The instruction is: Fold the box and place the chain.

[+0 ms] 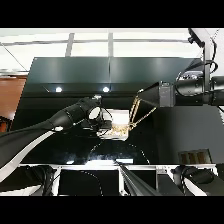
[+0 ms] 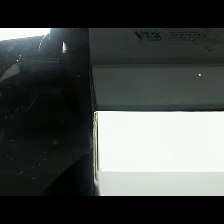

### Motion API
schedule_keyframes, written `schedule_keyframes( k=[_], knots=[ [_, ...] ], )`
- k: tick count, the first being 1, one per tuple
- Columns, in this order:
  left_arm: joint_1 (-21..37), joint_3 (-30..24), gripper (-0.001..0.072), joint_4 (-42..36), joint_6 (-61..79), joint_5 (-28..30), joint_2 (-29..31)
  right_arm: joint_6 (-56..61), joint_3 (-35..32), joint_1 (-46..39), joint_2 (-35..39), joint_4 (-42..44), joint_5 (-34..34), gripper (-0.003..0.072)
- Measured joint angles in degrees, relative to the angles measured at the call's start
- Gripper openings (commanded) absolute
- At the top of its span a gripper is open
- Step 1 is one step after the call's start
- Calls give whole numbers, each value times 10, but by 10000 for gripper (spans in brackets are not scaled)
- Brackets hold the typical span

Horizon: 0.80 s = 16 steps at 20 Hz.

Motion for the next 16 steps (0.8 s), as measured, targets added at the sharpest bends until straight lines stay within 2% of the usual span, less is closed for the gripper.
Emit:
schedule_keyframes(
  k=[4, 10, 16],
  knots=[
    [0, 0, 28, 0, 0, 0, 0, -20, 12, 0, 0, 58, -5, 14],
    [0, 0, 28, 0, 0, 0, 0, -37, 65, 0, 0, 111, -25, 14],
    [0, 0, 28, 0, 0, 0, 0, -52, 83, 0, -2, 121, -35, 14]
  ],
)
